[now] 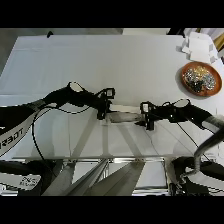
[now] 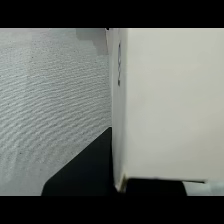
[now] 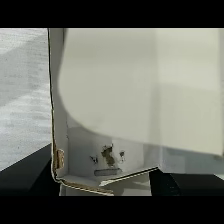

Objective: Fold the box and place the chain.

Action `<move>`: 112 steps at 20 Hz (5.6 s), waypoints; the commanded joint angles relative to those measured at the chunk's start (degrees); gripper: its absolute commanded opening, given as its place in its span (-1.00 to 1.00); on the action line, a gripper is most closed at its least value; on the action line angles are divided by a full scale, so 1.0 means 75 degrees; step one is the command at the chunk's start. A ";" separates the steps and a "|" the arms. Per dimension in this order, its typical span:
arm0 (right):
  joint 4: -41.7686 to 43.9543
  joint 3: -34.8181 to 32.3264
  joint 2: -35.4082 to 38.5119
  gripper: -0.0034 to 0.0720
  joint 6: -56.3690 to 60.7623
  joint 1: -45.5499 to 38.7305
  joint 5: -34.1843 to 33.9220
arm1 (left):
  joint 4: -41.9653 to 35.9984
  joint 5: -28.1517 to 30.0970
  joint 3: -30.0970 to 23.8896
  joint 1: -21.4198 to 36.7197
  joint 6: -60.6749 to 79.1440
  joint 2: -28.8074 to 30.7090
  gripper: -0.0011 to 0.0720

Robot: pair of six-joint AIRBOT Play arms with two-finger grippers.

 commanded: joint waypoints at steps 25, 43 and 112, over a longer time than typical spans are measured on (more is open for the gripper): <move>0.0017 -0.0003 0.0003 0.17 0.0006 -0.0003 0.0047 | 0.0012 -0.0032 0.0006 0.0017 -0.0315 0.0251 0.62; 0.0017 -0.0003 0.0003 0.17 0.0006 -0.0003 0.0058 | 0.2795 -0.2183 0.0000 -0.0099 -0.3293 0.3098 -0.97; 0.0017 -0.0003 0.0003 0.17 0.0006 -0.0003 0.0064 | 0.5010 0.0495 -0.0685 -0.1577 -0.4392 0.2177 -0.05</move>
